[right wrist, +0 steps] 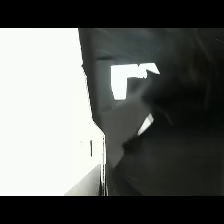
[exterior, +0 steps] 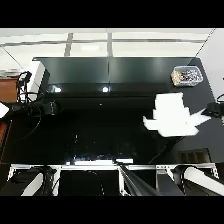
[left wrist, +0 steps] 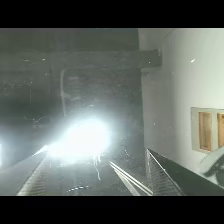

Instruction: Fold the box and place the chain.

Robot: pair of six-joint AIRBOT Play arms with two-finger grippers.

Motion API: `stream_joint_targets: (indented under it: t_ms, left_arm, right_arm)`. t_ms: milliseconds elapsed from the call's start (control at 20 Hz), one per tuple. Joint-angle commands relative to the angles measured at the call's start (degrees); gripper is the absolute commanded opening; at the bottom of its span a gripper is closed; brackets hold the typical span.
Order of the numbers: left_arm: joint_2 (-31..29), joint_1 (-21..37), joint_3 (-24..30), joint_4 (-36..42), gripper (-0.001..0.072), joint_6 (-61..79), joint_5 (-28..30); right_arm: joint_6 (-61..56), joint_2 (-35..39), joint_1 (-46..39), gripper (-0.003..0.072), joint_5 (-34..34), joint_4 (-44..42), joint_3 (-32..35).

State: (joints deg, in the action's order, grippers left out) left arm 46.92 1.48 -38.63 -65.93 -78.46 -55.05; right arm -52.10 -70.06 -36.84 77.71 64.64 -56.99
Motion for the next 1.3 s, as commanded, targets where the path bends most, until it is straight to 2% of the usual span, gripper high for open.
stream_joint_targets:
  t_ms: [0,250,450,600,750,1050,1250]
  left_arm:
    - [0.13,-0.79,0.0,0.94,0.0707,0.04,0.81]
    - [2.62,-5.79,0.0,5.46,0.0707,0.11,2.12]
    - [7.69,-11.58,-0.07,12.9,0.0707,2.16,6.21]
    - [12.74,-15.67,-0.46,18.75,0.0707,4.79,8.41]
    - [19.37,-17.53,-2.82,25.53,0.0707,9.88,8.04]
    - [38.8,-17.73,-12.17,38.56,0.0706,23.26,-2.75]
    - [45.2,-17.88,-16.15,41.81,0.0687,33.0,-10.84]
  right_arm:
    - [0.09,11.15,3.67,0.0011,-7.52,-17.05,11.54]
    - [0.07,23.28,19.02,0.0011,-21.75,-33.44,30.34]
    - [0.72,23.85,31.78,0.0011,-32.74,-41.24,39.3]
    - [0.76,23.85,39.89,0.0011,-37.73,-41.38,41.68]
    - [0.76,23.85,43.69,0.0012,-38.62,-40.79,41.7]
    - [0.76,23.85,45.18,0.0012,-38.56,-40.79,41.7]
    - [0.76,23.85,45.18,0.0012,-38.49,-40.81,41.7]
